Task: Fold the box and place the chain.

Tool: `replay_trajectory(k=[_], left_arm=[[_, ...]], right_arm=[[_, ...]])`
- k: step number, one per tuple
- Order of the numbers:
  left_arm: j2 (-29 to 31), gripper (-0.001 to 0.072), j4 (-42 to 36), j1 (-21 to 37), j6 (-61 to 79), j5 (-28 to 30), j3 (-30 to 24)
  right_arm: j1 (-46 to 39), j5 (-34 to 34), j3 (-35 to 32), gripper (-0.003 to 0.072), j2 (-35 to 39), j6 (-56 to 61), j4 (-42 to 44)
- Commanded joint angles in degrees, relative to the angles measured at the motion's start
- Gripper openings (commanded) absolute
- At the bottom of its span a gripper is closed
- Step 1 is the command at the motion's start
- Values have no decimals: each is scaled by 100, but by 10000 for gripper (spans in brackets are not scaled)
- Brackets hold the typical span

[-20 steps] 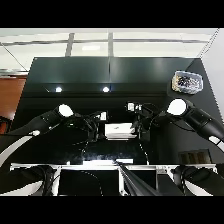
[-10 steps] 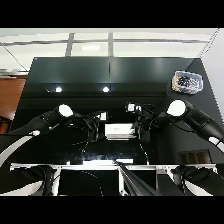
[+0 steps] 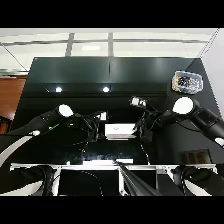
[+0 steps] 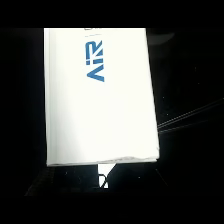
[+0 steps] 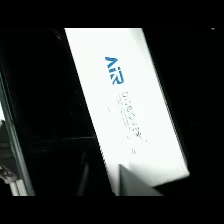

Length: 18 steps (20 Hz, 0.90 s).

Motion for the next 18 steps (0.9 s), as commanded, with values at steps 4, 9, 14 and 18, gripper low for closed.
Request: replay_trajectory(k=[4, 9, 14, 18], left_arm=[[-2, 336, 2, 0, 7, 2, 4], [-2, 336, 2, 0, 4, 2, 4], [-2, 337, 2, 0, 7, 2, 4], [-2, 337, 0, 0, 7, 2, 4]], right_arm=[[-553, -122, -662, 14, 74, 1738, 2529], [155, -1561, -938, 15, -195, 2310, 3335], [205, -1764, -938, 14, -590, 3060, 2498], [205, -1779, -938, 15, -721, 3209, 2114]])
